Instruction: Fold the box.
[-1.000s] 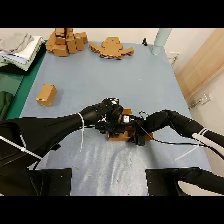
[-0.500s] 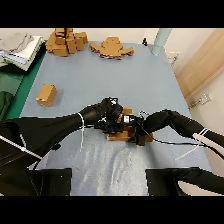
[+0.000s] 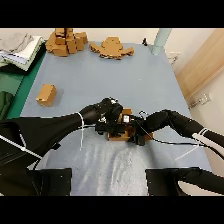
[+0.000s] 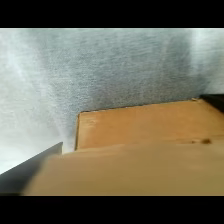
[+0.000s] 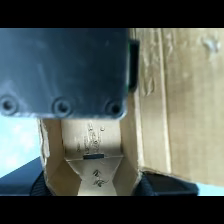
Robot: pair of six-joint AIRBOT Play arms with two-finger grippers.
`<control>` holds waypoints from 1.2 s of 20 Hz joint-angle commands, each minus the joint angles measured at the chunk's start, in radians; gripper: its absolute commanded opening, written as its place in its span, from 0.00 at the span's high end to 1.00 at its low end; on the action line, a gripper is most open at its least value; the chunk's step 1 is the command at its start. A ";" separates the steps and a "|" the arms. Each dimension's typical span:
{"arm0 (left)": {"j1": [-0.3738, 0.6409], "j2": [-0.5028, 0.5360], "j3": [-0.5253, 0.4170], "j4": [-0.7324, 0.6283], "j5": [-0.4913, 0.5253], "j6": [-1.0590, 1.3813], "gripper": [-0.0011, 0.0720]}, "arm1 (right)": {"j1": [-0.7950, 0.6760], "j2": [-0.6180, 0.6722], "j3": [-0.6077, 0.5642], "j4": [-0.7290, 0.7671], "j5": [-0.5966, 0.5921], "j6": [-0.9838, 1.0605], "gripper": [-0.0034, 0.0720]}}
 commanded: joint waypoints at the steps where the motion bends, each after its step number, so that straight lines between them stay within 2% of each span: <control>1: 0.039 0.000 0.000 -0.121 -0.049 0.045 0.18 | 0.000 0.000 0.000 0.000 -0.002 0.000 0.17; 7: 0.130 0.003 0.000 -0.353 -0.064 0.166 0.18 | 0.000 0.000 0.000 0.000 -0.002 0.000 0.17; 15: 0.250 0.003 0.000 -0.526 -0.093 0.260 0.18 | 0.000 0.000 0.000 0.000 -0.002 0.000 0.17; 24: 0.413 0.003 0.003 -0.542 -0.188 0.365 0.18 | 0.000 0.000 0.000 0.000 -0.002 0.000 0.17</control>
